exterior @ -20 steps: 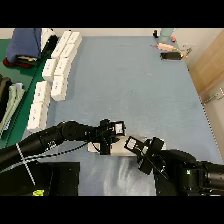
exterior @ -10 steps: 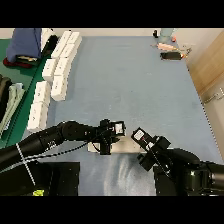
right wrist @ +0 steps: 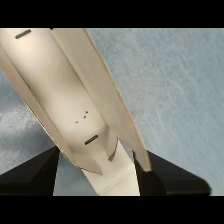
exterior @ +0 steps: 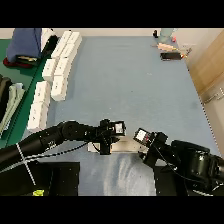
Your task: Fold the box.
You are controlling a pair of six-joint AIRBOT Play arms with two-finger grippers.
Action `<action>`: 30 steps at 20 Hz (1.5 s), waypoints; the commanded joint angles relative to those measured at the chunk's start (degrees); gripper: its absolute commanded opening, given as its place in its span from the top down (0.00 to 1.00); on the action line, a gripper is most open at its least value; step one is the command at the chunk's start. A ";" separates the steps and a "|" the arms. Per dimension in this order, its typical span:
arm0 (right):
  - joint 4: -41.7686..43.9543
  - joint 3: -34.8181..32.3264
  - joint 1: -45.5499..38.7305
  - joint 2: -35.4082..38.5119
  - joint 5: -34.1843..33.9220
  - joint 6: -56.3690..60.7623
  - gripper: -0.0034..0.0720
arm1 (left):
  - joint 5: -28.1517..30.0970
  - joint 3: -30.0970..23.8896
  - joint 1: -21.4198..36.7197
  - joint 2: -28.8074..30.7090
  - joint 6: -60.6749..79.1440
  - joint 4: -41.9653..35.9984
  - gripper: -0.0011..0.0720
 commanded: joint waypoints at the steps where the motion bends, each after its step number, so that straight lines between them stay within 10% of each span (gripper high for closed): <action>1: 22.43 -1.42 -13.70 1.95 -3.93 -32.48 0.00 | -0.02 0.00 0.00 -0.02 0.00 0.02 0.96; 8: 56.39 -1.36 -36.48 -9.70 1.77 -75.76 0.00 | -0.04 0.00 -0.02 -0.02 0.00 0.02 0.96; 20: 48.85 -0.90 -36.94 -10.62 3.96 -77.66 0.01 | -0.04 0.00 0.00 -0.02 0.00 0.02 0.96; 30: 62.05 -1.75 -42.56 -18.25 3.06 -97.72 0.10 | -0.04 0.00 0.00 -0.02 0.02 0.02 0.96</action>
